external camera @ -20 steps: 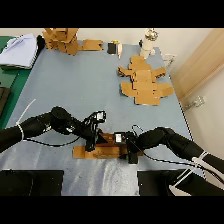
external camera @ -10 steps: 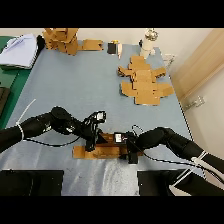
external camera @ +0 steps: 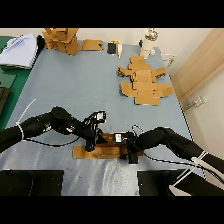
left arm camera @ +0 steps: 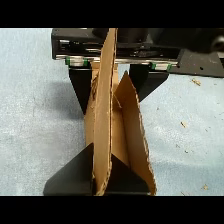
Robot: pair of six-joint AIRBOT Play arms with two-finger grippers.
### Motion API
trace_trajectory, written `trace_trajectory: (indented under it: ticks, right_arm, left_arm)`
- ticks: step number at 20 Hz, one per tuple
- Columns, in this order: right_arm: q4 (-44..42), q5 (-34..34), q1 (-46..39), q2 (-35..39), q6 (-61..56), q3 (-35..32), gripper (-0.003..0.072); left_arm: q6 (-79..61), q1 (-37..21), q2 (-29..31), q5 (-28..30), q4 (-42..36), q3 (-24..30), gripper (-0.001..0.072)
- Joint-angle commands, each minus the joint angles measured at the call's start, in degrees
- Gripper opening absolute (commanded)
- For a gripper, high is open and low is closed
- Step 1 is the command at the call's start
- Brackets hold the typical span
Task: Fold the box.
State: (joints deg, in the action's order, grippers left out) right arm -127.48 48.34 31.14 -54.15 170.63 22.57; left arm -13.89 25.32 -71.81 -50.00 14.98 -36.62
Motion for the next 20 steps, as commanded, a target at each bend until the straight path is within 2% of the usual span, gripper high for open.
trace_trajectory:
  ticks: [1,18,19,20]
  right_arm:
    - [0.2,0.2,0.0,-0.1,0.0,0.0,0.0534]
    - [0.3,0.2,0.0,-0.1,0.0,0.0,0.0534]
    - [0.5,0.2,0.0,-0.1,0.0,0.0,0.0534]
    - [0.6,0.2,0.0,0.0,0.0,0.0,0.0534]
  left_arm:
    - [0.0,0.0,0.0,0.0,0.0,0.0,0.0015]
    - [1.9,-0.1,0.0,0.4,0.0,0.0,0.0030]
    - [2.0,-0.1,0.1,1.2,0.0,0.0,0.0220]
    - [4.7,-0.1,0.4,3.0,0.0,0.0,0.0369]
